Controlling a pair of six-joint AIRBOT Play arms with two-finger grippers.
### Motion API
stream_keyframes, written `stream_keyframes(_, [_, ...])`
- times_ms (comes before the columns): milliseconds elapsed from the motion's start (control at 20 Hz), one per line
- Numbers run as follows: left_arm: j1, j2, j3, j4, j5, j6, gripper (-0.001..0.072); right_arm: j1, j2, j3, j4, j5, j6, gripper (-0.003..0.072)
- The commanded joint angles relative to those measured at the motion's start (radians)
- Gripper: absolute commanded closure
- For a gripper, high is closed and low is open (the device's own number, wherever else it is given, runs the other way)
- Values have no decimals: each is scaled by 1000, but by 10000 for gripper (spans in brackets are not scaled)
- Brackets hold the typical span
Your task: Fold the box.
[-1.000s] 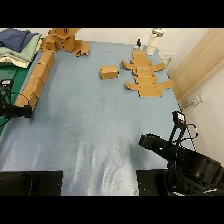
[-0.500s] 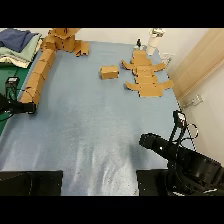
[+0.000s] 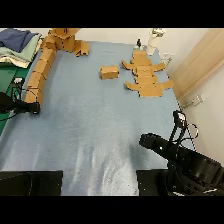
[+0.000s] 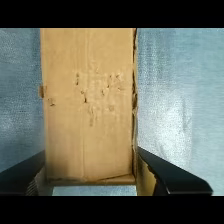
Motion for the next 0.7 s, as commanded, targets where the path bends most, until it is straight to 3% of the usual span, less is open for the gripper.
stream_keyframes(0, [32,10,21,1,-98,-11,11,0,1,1,3,1,0,682])
stream_keyframes(100, [82,54,51,2,-213,-36,11,0,1,1,12,1,0,584])
stream_keyframes(400, [193,312,169,-23,-483,-113,14,0,1,2,42,1,-27,593])
stream_keyframes(450, [181,360,179,-88,-529,-138,198,-1,-3,7,46,0,-48,599])
stream_keyframes(500, [151,400,179,-169,-559,-104,525,-8,-16,18,45,-2,-56,601])
stream_keyframes(550, [104,426,179,-233,-580,-68,700,-28,-39,34,48,-4,-79,614])
stream_keyframes(600, [37,440,179,-265,-589,-66,697,-55,-70,57,55,-5,-128,682])
stream_keyframes(650, [-55,442,179,-261,-593,-79,699,-97,-117,90,76,-5,-206,682])
